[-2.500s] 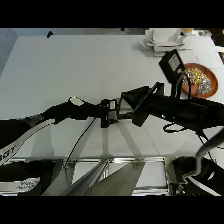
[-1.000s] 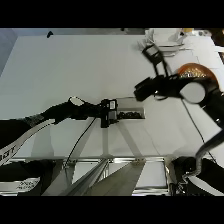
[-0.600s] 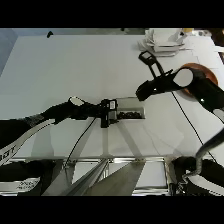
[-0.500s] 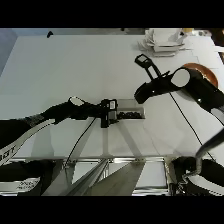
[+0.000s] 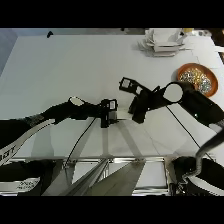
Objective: Fold the box and place the chain.
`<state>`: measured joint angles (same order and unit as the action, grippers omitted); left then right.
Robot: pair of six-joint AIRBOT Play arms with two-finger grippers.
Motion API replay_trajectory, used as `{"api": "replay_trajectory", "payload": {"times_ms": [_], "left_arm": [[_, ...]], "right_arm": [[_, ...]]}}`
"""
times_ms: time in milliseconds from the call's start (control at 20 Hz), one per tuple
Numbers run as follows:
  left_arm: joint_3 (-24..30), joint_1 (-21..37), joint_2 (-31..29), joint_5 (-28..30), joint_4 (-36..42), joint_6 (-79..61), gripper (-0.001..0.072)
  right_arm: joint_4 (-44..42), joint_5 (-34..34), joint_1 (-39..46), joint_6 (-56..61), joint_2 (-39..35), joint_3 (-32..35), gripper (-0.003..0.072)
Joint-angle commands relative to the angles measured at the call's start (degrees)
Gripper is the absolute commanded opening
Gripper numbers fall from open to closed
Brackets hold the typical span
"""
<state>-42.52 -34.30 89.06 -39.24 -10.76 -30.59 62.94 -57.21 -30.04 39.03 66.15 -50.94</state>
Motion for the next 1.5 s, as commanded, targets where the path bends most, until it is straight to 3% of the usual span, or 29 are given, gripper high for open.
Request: {"api": "replay_trajectory", "payload": {"times_ms": [0,600,1000,1150,1450], "left_arm": [[0.0,0.0,0.02,0.0,-0.02,-0.02,0.0016],[0.0,0.0,0.02,0.0,-0.02,-0.04,0.0016],[0.0,0.0,0.02,0.0,-0.02,-0.02,0.0016],[0.0,0.0,0.02,0.0,-0.02,-0.02,0.0016],[0.0,0.0,0.02,0.0,-0.02,-0.02,0.0016]], "right_arm": [[-0.04,-0.66,-2.4,-6.05,-0.42,1.14,0.0181],[3.23,2.95,-3.1,-8.04,-0.35,1.18,0.0207],[2.36,-2.58,-3.1,-13.86,-0.35,1.33,0.0202],[2.69,-0.17,-3.1,-13.86,-0.31,1.86,0.0245],[6.78,3.63,-3.1,-13.6,-0.31,2.03,0.0218]]}}
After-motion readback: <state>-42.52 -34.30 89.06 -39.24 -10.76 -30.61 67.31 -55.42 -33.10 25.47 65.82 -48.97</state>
